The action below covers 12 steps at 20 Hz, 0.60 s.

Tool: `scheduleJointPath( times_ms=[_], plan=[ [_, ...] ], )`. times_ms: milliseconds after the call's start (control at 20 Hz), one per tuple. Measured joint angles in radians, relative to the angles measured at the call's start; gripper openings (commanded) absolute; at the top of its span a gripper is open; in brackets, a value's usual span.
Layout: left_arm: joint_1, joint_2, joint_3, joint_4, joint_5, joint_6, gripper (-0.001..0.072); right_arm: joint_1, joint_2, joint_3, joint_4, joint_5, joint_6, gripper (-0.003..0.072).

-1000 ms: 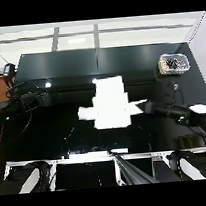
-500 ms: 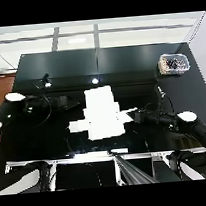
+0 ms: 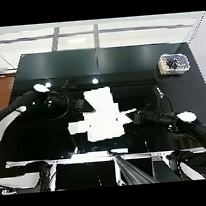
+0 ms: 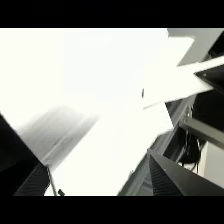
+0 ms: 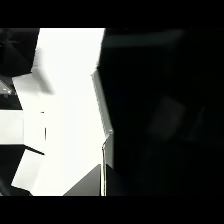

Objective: Fold the box and place the chain.

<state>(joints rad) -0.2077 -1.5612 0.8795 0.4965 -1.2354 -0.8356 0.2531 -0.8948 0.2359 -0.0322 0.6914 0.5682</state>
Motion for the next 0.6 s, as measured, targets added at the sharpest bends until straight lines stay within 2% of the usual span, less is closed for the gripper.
scheduleJointPath(
  times_ms=[50,100,150,250,300,450,550,600],
  plan=[
    [-0.008,-0.023,0.024,0.008,-0.037,0.012,0.0638,0.000,0.000,0.000,0.000,0.005,0.000,0.0020],
    [-0.011,-0.041,0.043,0.021,-0.071,0.023,0.0546,0.000,0.000,0.000,-0.001,0.012,0.000,0.0020],
    [-0.014,-0.060,0.061,0.035,-0.106,0.037,0.0439,0.000,0.000,0.000,-0.002,0.017,0.000,0.0020],
    [-0.016,-0.082,0.085,0.074,-0.152,0.052,0.0167,0.000,0.000,0.000,-0.004,0.023,0.000,0.0020],
    [-0.018,-0.088,0.091,0.087,-0.167,0.058,0.0094,0.000,0.000,0.000,-0.005,0.025,0.000,0.0020],
    [-0.021,-0.099,0.105,0.112,-0.185,0.085,0.0090,0.000,0.000,0.000,-0.008,0.028,0.000,0.0020],
    [-0.021,-0.102,0.109,0.121,-0.177,0.094,0.0030,0.000,0.000,0.000,-0.017,0.030,0.000,0.0029],
    [-0.021,-0.103,0.110,0.120,-0.177,0.102,0.0029,0.000,0.000,0.000,-0.019,0.033,0.000,0.0233]
  ],
)
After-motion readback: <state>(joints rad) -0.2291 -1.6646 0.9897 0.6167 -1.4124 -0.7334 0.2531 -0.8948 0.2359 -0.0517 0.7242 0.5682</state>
